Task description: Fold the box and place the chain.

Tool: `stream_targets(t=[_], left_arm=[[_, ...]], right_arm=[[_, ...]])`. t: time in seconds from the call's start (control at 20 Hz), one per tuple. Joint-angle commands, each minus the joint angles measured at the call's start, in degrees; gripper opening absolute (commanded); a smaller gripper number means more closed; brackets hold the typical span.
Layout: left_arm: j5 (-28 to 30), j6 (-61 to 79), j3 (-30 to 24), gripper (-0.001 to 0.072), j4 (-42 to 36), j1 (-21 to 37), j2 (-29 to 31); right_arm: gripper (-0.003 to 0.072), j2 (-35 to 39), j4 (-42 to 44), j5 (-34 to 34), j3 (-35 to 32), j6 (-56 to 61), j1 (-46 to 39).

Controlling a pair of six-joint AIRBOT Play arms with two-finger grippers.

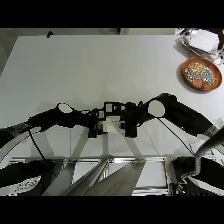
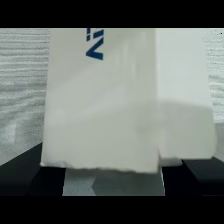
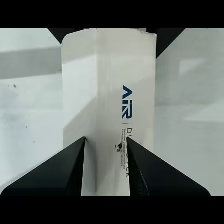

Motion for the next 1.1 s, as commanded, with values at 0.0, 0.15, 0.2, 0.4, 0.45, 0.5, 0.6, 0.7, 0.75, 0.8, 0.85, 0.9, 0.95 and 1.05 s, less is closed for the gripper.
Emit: stream_targets(t=[0.0,0.15,0.2,0.4,0.45,0.5,0.6,0.7,0.75,0.8,0.85,0.9,0.95,1.05], left_arm=[[0.0,0.04,-0.02,0.0211,0.04,0.02,0.0],[0.0,0.04,-0.02,0.0211,0.04,0.02,0.0],[0.0,0.04,-0.02,0.0211,0.04,0.02,0.0],[0.0,0.04,-0.02,0.0211,0.04,0.02,0.0],[0.0,0.04,-0.02,0.0211,0.04,0.02,0.0],[0.0,0.04,-0.02,0.0211,0.04,0.02,0.0],[0.0,0.04,-0.02,0.0211,0.04,0.02,0.0],[0.0,0.04,-0.02,0.0211,0.04,0.02,0.0],[0.0,0.04,-0.02,0.0211,0.04,0.02,0.0],[0.0,0.04,-0.02,0.0211,0.04,0.02,0.0],[0.0,0.04,-0.02,0.0211,0.04,0.02,0.0],[0.0,0.04,-0.02,0.0211,0.04,0.02,0.0],[0.0,0.04,-0.02,0.0211,0.04,0.02,0.0],[0.0,0.04,-0.02,0.0211,0.04,0.02,0.0]], right_arm=[[0.0257,1.22,-0.74,-1.22,-0.02,0.04,0.04],[0.0236,1.03,-0.76,-2.29,-0.57,0.04,0.04],[0.0226,1.03,-0.76,-3.76,-1.16,0.04,0.02],[0.0214,1.01,-0.79,-7.72,-2.38,0.04,0.04],[0.018,1.01,-0.81,-7.69,-2.38,0.04,0.04],[0.0178,1.01,-0.81,-7.69,-2.4,0.04,0.04],[0.0179,1.01,-0.79,-7.63,-2.49,0.04,0.04],[0.0184,0.96,-0.66,-6.95,-2.95,0.04,0.04],[0.0198,0.96,-0.52,-6.58,-3.37,0.07,0.04],[0.0202,0.96,-0.26,-6.25,-3.89,0.07,0.07],[0.0202,0.96,-0.2,-5.9,-4.35,0.07,0.07],[0.0202,0.96,-0.26,-5.66,-4.81,0.04,0.37],[0.0201,0.96,-0.24,-5.64,-5.07,0.04,0.81],[0.0201,0.94,-0.24,-6.03,-5.33,0.04,1.62]])
